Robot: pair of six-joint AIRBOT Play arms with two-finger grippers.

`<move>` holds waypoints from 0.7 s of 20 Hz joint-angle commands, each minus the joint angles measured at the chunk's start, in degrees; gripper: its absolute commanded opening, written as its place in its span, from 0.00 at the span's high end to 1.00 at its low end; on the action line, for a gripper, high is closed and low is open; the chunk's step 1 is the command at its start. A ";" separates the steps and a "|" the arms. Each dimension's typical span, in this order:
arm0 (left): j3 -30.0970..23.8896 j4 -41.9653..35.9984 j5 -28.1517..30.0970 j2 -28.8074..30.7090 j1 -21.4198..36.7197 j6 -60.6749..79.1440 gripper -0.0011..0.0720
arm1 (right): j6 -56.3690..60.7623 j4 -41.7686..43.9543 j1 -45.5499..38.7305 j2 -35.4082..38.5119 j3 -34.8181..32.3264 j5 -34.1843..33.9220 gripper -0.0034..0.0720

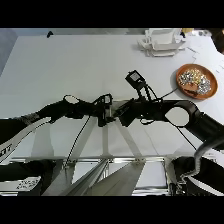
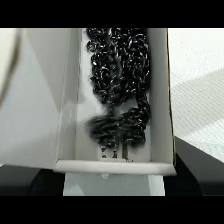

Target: Fold the box and place the chain.

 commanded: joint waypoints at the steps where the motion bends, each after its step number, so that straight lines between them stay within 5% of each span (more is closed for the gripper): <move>1: 0.04 0.02 0.02 0.04 -0.04 0.02 0.64 | 0.04 -1.92 -0.61 0.20 0.31 0.70 0.68; 12: 0.04 0.02 0.02 0.04 -0.02 0.02 0.64 | 9.03 -13.11 -29.07 2.45 0.68 8.26 0.67; 14: 0.04 0.02 0.00 0.04 -0.04 0.02 0.64 | 9.03 -14.82 -30.95 0.00 0.66 8.55 0.34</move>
